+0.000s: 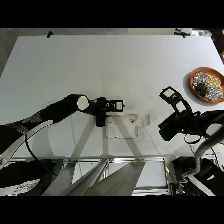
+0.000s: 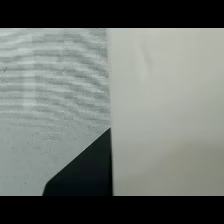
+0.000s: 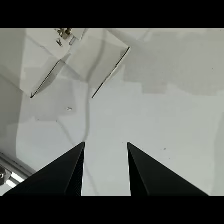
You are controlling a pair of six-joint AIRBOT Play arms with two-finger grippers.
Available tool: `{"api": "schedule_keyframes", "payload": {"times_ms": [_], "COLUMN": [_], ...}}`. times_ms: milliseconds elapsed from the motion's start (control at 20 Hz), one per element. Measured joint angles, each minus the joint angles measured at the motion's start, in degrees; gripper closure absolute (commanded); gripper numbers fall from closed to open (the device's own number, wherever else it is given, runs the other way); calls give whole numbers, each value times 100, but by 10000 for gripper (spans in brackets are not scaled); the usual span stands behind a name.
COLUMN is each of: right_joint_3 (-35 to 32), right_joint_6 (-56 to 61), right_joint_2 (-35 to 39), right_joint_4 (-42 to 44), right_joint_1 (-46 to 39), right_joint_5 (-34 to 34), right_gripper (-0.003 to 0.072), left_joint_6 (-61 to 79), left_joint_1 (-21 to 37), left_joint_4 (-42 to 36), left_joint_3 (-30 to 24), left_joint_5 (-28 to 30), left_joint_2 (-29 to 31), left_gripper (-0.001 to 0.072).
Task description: Fold the box and place the chain.
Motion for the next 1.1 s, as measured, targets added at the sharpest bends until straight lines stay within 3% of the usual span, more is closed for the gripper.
{"api": "schedule_keyframes", "payload": {"times_ms": [450,900,1050,1100], "right_joint_3": [0,0,0,0], "right_joint_6": [2,0,0,0], "right_joint_2": [0,0,0,0], "right_joint_4": [0,0,0,-2], "right_joint_1": [0,0,0,0], "right_joint_5": [0,-4,-4,-11], "right_gripper": [389,389,388,388], "left_joint_6": [39,-284,-341,-343], "left_joint_1": [0,0,2,2], "left_joint_4": [13,57,175,155], "left_joint_3": [4,4,-11,-9], "left_joint_5": [-103,-664,-715,-730], "left_joint_2": [-35,-31,-39,-33], "left_gripper": [705,695,553,550]}}
